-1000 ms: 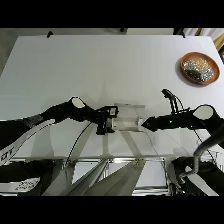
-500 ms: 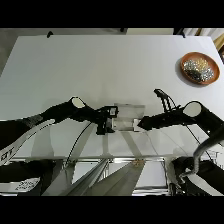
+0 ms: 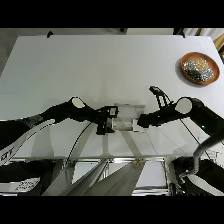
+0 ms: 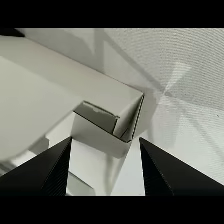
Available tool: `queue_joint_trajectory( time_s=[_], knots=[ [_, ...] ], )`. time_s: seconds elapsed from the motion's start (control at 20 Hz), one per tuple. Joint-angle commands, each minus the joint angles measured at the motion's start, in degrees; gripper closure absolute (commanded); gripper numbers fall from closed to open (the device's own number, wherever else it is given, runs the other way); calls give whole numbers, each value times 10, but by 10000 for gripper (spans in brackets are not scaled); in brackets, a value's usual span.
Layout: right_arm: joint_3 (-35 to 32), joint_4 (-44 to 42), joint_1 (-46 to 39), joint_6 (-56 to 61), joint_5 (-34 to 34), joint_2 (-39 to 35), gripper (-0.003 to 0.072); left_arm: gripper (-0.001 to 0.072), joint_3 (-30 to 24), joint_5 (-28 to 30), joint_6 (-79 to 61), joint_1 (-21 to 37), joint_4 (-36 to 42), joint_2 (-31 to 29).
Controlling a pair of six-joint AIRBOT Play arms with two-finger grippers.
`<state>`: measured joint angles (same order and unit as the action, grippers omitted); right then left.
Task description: Fold the box and place the chain.
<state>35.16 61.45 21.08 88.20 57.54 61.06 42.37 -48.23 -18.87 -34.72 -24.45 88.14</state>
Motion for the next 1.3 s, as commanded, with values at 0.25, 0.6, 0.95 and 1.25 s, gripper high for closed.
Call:
queue_joint_trajectory(
  time_s=[0.25,0.6,0.95,1.25],
  knots=[
    [49,102,92,175,-22,29,228,457,0,0,0,0,0,0],
    [50,197,145,345,-34,29,230,457,0,0,0,0,0,0],
    [49,284,181,510,-35,29,230,457,0,0,0,0,0,0],
    [49,294,203,553,-31,29,226,457,0,0,0,0,0,0]
  ],
)
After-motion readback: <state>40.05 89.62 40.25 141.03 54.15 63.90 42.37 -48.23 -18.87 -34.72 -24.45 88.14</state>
